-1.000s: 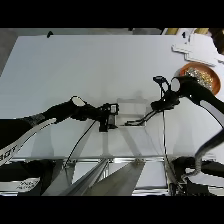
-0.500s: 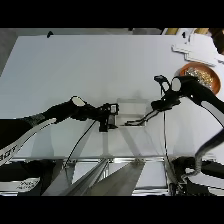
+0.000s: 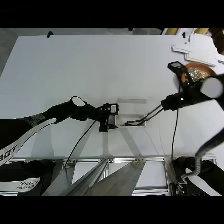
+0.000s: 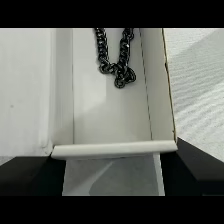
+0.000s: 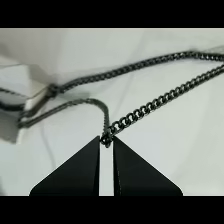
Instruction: Fold the box and place the chain.
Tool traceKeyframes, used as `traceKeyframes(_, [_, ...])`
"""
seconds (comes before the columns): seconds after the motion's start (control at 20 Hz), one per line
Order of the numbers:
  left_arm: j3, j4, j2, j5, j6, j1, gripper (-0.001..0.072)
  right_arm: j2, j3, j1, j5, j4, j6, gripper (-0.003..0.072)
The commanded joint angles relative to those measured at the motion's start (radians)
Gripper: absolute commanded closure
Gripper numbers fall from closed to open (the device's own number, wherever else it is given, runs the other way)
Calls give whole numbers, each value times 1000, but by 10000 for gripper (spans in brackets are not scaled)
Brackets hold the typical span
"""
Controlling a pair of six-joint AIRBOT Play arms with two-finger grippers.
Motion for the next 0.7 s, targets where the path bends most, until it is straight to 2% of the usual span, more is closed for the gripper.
traceKeyframes(0.0, [0,0,0,0,0,0,540,171,0,58,18,106,-11,666])
traceKeyframes(0.1, [0,0,0,0,0,0,540,208,0,90,-6,211,-12,666])
traceKeyframes(0.25, [0,0,0,0,0,0,540,207,0,151,-109,323,-16,666])
traceKeyframes(0.4, [0,0,0,0,0,0,540,180,0,234,-208,330,-14,666])
traceKeyframes(0.65, [0,0,0,0,0,0,540,80,0,341,-249,327,-15,666])
